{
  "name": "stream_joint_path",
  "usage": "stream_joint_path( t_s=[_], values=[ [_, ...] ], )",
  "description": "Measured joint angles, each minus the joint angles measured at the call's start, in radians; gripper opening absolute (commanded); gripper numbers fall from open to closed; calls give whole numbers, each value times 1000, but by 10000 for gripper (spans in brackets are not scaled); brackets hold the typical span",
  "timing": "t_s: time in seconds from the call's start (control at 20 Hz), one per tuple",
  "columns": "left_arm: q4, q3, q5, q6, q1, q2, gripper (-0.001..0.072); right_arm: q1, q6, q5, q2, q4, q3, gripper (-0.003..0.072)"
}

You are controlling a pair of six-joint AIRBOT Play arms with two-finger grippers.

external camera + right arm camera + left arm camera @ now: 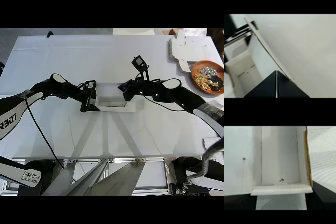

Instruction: Fold the box and place the chain.

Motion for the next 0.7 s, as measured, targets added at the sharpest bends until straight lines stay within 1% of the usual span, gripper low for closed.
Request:
stream_joint_path(
  t_s=[0.15,0.3,0.5,0.7],
  values=[
    [0,0,0,-1,0,0,331,0,3,-89,-24,32,4,8],
    [0,0,0,-1,0,0,331,0,3,-131,-43,39,5,8],
    [0,0,0,-1,0,0,331,0,3,-129,-72,38,5,8],
    [0,0,0,1,0,0,331,0,3,-105,-87,-9,6,9]
  ],
)
